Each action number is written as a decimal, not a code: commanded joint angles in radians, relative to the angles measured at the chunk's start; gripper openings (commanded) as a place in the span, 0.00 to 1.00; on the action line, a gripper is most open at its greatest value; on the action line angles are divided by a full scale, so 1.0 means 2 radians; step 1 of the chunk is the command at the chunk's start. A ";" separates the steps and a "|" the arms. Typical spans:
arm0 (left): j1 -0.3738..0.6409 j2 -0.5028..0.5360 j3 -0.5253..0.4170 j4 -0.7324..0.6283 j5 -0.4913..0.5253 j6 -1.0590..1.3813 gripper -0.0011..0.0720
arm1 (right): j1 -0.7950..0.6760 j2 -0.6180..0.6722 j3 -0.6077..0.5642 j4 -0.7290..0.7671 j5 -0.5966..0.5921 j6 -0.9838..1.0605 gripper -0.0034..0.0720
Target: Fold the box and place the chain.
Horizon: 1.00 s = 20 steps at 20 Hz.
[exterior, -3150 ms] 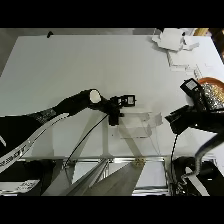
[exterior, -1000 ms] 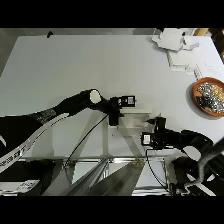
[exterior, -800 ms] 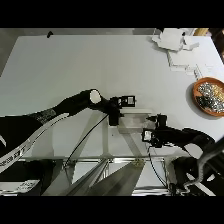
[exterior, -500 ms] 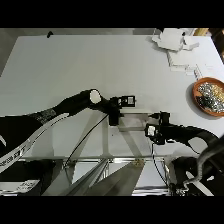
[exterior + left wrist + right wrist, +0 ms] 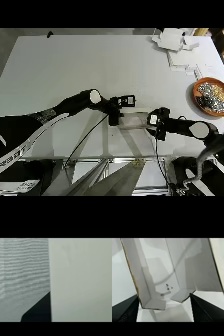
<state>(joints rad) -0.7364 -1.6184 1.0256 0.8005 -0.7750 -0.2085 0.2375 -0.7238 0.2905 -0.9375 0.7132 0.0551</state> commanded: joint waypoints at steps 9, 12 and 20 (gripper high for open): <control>0.000 0.000 0.000 0.000 0.000 0.001 0.03 | -0.051 -0.052 0.019 0.087 0.042 -0.130 0.94; 0.000 0.000 0.000 0.000 0.000 0.001 0.03 | -0.054 -0.092 0.024 0.111 0.043 -0.169 0.94; 0.000 0.000 0.000 0.000 0.000 0.001 0.03 | -0.095 -0.114 0.025 0.123 0.096 -0.215 0.94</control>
